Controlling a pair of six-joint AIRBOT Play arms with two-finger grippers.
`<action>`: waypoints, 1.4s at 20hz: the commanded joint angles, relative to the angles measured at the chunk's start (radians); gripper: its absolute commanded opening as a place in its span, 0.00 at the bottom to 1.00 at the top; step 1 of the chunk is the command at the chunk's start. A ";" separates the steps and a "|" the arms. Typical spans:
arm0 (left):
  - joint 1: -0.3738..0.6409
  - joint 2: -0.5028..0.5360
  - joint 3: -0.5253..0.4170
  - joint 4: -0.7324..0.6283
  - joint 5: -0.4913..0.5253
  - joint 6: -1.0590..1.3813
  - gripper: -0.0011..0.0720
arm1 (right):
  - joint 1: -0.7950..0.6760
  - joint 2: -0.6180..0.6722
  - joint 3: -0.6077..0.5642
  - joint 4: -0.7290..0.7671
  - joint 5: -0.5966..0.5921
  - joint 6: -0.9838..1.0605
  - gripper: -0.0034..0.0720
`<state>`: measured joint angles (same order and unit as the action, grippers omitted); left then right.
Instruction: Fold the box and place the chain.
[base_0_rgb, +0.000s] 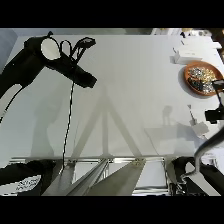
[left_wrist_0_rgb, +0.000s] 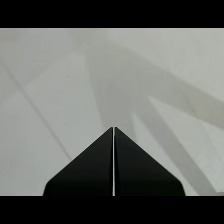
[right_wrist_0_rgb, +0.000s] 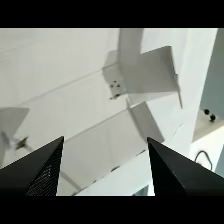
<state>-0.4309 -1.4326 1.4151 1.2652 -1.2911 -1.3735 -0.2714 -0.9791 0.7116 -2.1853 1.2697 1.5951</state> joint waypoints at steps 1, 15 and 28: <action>-0.001 0.000 0.000 0.000 0.000 0.000 0.03 | -0.159 -0.096 0.015 -0.113 -0.114 -0.036 0.81; -0.001 0.000 0.000 0.000 0.000 0.000 0.03 | -0.248 -0.426 0.122 -0.286 -0.158 0.004 0.09; -0.001 0.000 0.000 0.000 0.001 0.000 0.03 | 0.187 0.045 0.051 0.558 -0.103 -0.136 0.06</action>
